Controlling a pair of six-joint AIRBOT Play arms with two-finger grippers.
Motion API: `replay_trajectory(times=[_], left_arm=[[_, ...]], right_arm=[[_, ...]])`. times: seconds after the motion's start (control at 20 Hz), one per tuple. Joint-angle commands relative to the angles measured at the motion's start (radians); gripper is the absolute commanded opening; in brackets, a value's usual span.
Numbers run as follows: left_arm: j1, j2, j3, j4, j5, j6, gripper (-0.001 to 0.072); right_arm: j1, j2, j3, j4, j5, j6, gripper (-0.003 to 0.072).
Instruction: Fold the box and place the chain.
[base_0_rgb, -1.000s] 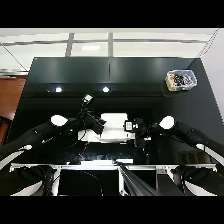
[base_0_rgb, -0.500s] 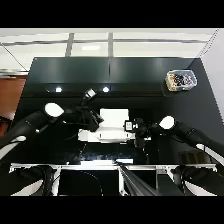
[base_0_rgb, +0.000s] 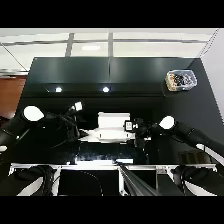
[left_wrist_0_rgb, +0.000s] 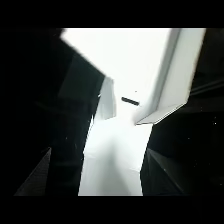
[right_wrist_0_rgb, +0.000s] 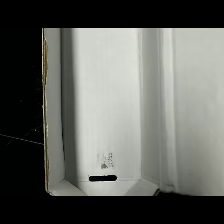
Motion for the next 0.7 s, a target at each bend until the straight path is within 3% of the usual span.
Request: replay_trajectory(times=[0.0, 0.35, 0.4, 0.45, 0.5, 0.55, 0.65], left_arm=[[-0.077, -0.016, -0.034, 0.005, 0.095, 0.136, 0.0706], [-0.228, -0.132, -0.032, -0.069, 0.197, 0.142, 0.0703], [-0.233, -0.137, -0.032, -0.068, 0.209, 0.142, 0.0676], [-0.233, -0.138, -0.032, -0.068, 0.215, 0.142, 0.0574], [-0.233, -0.137, -0.032, -0.068, 0.216, 0.142, 0.0401], [-0.233, -0.137, -0.032, -0.068, 0.215, 0.142, 0.0301], [-0.233, -0.137, -0.032, -0.068, 0.216, 0.142, 0.0266]], right_arm=[[0.001, 0.0, -0.001, 0.0, 0.0, 0.0, 0.0487], [0.0, 0.0, -0.001, 0.0, 0.0, 0.0, 0.0486], [0.0, 0.0, -0.001, 0.0, 0.0, 0.0, 0.0486], [0.001, 0.0, -0.001, 0.001, 0.0, 0.0, 0.0487], [0.0, 0.0, -0.001, 0.0, 0.0, 0.0, 0.0487], [0.0, 0.0, -0.001, 0.0, 0.0, 0.0, 0.0486], [0.0, 0.0, -0.001, 0.0, 0.0, 0.0, 0.0487]])
